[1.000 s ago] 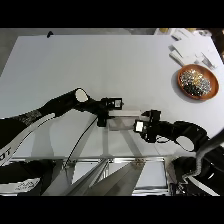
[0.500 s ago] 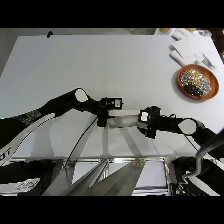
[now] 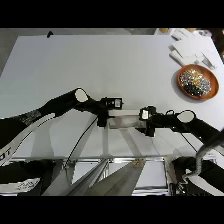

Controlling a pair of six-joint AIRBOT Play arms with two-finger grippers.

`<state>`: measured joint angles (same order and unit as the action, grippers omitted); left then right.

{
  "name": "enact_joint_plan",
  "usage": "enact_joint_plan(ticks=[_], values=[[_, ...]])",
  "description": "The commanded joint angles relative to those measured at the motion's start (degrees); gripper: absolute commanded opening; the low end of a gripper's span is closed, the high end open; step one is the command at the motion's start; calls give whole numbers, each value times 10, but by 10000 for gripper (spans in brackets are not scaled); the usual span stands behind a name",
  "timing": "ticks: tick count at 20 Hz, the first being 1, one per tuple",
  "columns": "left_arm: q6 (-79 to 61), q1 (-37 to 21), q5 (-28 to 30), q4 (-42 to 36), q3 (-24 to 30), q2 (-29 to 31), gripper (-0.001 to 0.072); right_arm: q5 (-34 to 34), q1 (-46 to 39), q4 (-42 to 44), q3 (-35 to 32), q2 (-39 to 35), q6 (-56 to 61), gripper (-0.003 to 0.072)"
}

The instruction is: Fold the box and place the chain.

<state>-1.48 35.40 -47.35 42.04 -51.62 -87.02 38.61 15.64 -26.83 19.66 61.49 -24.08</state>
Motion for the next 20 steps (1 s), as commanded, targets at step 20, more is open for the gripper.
enact_joint_plan(ticks=[20], values=[[0,0,0,0,0,0,10,27,-4,51,5,67,-75,415]])
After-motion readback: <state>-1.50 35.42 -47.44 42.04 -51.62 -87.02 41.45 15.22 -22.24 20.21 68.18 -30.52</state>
